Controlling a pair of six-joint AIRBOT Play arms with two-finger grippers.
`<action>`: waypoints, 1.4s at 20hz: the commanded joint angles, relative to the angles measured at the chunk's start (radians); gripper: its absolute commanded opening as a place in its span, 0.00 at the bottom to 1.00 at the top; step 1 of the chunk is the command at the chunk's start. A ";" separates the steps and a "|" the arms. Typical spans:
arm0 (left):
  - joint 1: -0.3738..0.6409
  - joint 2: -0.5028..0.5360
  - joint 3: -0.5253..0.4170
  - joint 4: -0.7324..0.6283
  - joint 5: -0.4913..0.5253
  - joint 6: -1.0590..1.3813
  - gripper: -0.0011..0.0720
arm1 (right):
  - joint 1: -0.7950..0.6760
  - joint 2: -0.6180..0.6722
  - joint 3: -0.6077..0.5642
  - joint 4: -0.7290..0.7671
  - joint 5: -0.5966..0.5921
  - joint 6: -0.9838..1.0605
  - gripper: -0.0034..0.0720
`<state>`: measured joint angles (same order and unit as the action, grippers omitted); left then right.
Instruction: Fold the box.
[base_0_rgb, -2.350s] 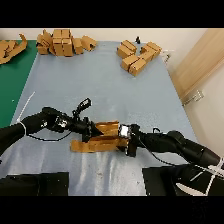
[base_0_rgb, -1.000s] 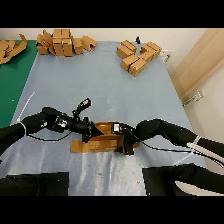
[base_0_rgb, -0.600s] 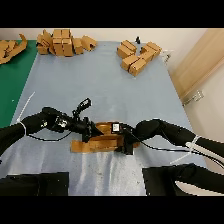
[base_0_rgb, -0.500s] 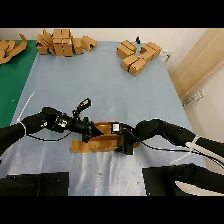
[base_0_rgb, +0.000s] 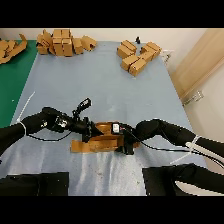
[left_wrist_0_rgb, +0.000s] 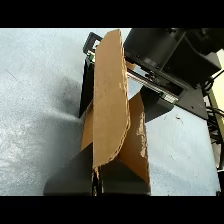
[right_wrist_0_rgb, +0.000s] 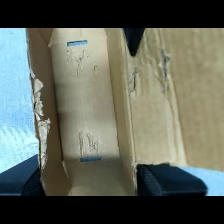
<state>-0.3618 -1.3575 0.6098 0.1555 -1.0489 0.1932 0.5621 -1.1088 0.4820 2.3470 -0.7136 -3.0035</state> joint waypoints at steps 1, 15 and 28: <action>0.000 0.000 0.000 0.000 0.000 0.000 0.03 | 0.001 0.001 0.001 0.002 -0.002 0.000 0.98; 0.000 0.000 0.000 0.000 0.000 0.000 0.03 | 0.031 -0.002 0.001 -0.028 0.049 0.000 0.97; 0.000 0.000 0.000 0.000 0.000 0.000 0.03 | 0.031 -0.023 0.001 -0.035 0.029 0.000 0.87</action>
<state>-0.3618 -1.3575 0.6098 0.1555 -1.0492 0.1932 0.5915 -1.1252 0.4835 2.3135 -0.6758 -3.0047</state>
